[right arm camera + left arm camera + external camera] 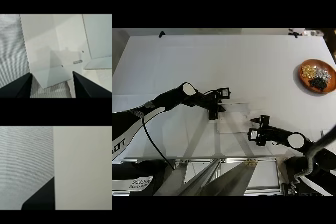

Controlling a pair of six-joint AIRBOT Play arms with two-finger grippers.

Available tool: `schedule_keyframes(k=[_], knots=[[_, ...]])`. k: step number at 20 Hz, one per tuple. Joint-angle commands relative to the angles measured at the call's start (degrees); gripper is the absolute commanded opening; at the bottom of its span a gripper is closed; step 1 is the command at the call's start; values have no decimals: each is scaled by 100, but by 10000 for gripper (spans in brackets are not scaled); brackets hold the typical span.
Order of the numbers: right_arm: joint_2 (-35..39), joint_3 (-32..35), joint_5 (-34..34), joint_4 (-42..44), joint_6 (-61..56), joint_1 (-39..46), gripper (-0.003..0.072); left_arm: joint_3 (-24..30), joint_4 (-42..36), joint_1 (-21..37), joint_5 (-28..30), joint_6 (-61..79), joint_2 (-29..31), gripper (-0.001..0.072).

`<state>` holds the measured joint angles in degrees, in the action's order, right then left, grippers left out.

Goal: Fold the box and place the chain.

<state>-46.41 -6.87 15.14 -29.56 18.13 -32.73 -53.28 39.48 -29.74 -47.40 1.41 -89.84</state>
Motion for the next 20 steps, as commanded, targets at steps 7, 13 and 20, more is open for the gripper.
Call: schedule_keyframes(k=[7, 13, 20], knots=[[-4, -254, -232, 575, 258, 0, 548, -7, -2, 0, 0, 0, 2, 14], [-9, -372, -175, 1255, 942, 2, 637, -7, 0, 0, 2, 0, 2, 14], [-310, -450, 4, 1543, 944, 170, 717, -7, 0, 0, 0, 0, 2, 14]])
